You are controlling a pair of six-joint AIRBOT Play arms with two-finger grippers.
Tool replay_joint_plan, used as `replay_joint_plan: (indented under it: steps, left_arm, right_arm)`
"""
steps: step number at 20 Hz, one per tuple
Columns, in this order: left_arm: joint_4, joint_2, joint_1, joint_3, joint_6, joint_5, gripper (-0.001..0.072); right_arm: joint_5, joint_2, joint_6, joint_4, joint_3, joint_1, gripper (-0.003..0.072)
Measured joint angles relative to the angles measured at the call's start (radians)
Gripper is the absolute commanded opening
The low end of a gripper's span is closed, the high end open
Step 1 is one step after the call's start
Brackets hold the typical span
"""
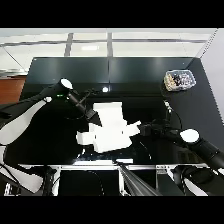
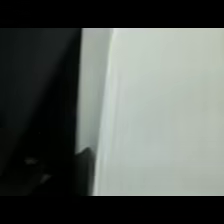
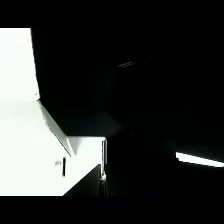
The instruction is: Fold the box and place the chain.
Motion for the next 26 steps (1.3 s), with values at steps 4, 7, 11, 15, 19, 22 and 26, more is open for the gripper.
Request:
replay_joint_plan:
  steps: [4,7,11,15,19,22,26]
  left_arm:
    - [0.044,-0.005,-0.016,0.038,0.019,-0.002,0.0024]
    - [0.054,-0.002,-0.017,0.05,0.029,0.007,0.0021]
    - [0.059,0.066,-0.026,0.043,0.056,0.05,0.002]
    - [0.068,0.257,-0.074,-0.079,0.21,0.336,0.0026]
    - [0.08,0.338,-0.133,-0.15,0.448,0.586,0.0025]
    - [0.082,0.322,-0.173,-0.167,0.541,0.623,0.0026]
    - [0.082,0.275,-0.211,-0.175,0.65,0.657,0.0026]
  right_arm:
    - [0.001,0.0,-0.003,-0.01,0.0,0.0,0.0384]
    - [0.005,0.002,-0.004,-0.038,0.012,-0.02,0.0675]
    - [0.129,0.004,-0.005,-0.23,0.113,-0.121,0.0674]
    - [0.235,0.005,-0.006,-0.595,0.245,-0.23,0.0673]
    - [0.141,0.005,-0.006,-0.812,0.289,-0.273,0.0674]
    - [0.105,0.005,-0.027,-0.812,0.3,-0.283,0.0673]
    - [0.151,0.003,-0.197,-0.787,0.291,-0.275,0.0674]
